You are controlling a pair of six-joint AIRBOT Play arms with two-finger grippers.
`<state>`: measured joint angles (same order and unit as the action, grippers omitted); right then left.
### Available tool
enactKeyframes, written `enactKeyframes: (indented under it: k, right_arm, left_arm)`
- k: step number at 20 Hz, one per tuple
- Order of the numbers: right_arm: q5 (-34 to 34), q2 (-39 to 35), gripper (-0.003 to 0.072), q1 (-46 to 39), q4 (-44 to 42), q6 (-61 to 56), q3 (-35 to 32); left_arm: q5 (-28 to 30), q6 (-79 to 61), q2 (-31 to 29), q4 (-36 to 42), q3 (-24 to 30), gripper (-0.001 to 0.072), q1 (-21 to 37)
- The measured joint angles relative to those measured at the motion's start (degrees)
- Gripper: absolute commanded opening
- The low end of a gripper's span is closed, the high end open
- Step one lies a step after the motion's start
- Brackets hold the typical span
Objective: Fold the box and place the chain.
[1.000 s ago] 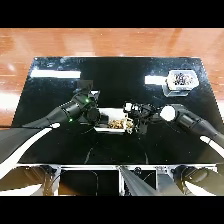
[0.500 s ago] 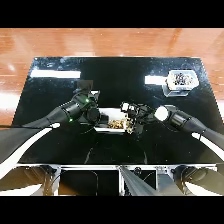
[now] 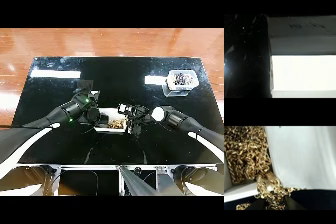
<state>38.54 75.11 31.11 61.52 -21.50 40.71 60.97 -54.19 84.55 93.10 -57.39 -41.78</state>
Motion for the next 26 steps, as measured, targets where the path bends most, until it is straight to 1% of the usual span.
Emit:
enactKeyframes:
  k: [3,6,12,16,21,26]
  right_arm:
    - [1.6,-1.0,0.0035,0.0,-0.1,-0.7,0.7]
    - [3.8,-3.8,0.0035,0.0,0.1,-2.0,1.0]
    - [7.0,-13.4,0.0034,0.0,-0.4,-4.1,1.4]
    - [7.7,-18.7,0.0034,0.1,-4.0,-4.4,4.2]
    - [6.4,-20.5,0.0033,2.9,-9.7,-4.5,10.7]
    - [4.0,-20.2,0.0033,5.2,-11.4,-4.5,13.2]
  left_arm:
    - [0.0,0.0,0.0,0.0,0.0,0.0022,0.0]
    - [0.0,0.0,0.0,0.0,0.0,0.0022,0.0]
    - [0.0,0.0,0.0,0.0,0.0,0.0022,0.0]
    - [0.0,0.0,0.0,0.0,0.0,0.0022,0.0]
    - [0.0,0.0,0.0,0.0,0.0,0.0022,0.0]
    - [-0.1,0.0,0.0,0.0,0.0,0.0022,0.0]
